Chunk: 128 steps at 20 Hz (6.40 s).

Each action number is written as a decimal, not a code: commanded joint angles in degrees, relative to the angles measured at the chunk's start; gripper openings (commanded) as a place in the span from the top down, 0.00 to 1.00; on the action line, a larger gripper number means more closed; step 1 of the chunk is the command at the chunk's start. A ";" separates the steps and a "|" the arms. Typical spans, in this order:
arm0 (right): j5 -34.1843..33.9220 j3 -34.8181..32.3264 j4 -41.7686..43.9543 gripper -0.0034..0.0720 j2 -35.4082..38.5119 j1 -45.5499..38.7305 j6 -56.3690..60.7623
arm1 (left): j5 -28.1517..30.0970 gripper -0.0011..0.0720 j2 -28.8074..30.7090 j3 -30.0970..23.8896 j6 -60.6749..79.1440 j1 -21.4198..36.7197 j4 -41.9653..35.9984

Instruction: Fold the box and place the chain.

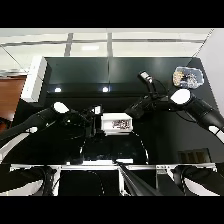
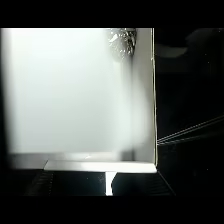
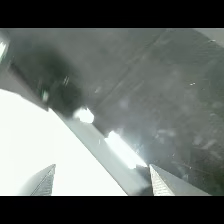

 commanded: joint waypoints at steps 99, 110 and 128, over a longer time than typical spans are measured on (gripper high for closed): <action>4.96 -6.54 18.14 0.94 -6.21 4.33 17.53 | 0.42 0.44 0.02 0.04 -0.22 -0.02 -0.02; 2.32 -6.54 15.74 0.94 -9.01 4.31 18.05 | 0.39 0.44 0.02 0.04 -0.22 -0.02 -0.02; 30.05 1.79 1.68 0.94 13.46 -27.08 19.30 | -2.67 0.01 14.45 1.49 -4.96 0.24 2.16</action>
